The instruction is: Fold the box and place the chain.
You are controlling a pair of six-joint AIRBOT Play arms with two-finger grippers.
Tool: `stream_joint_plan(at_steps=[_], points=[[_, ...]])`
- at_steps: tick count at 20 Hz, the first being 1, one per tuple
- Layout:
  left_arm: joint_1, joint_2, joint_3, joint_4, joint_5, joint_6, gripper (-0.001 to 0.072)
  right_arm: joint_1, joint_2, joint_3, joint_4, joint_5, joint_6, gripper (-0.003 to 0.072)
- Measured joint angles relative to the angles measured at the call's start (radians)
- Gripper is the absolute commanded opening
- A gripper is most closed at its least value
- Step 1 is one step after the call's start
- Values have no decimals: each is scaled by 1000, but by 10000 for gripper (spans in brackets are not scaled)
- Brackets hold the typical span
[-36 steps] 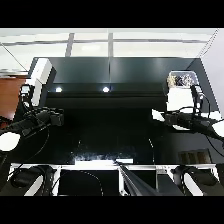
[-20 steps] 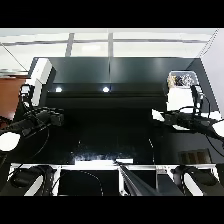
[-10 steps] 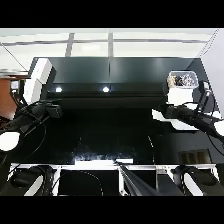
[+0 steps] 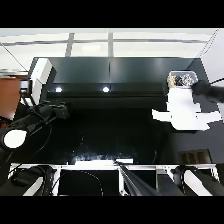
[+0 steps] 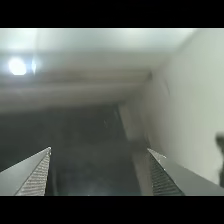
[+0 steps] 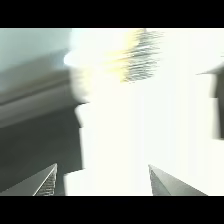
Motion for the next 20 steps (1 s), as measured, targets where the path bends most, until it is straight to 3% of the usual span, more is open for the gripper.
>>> stream_joint_plan(at_steps=[2,5,10,14,20], points=[[-34,-37,2,0,-27,-42,705,-147,-129,148,-86,137,46,686],[-57,-101,11,-1,-45,-87,705,-329,-266,285,-84,270,29,685],[-69,-214,103,3,-123,-114,704,-570,-447,389,83,416,-127,684],[-71,-308,194,37,-208,-183,703,-661,-601,463,198,574,-270,684],[-71,-370,235,45,-265,-323,704,-676,-809,566,319,715,-345,683]])
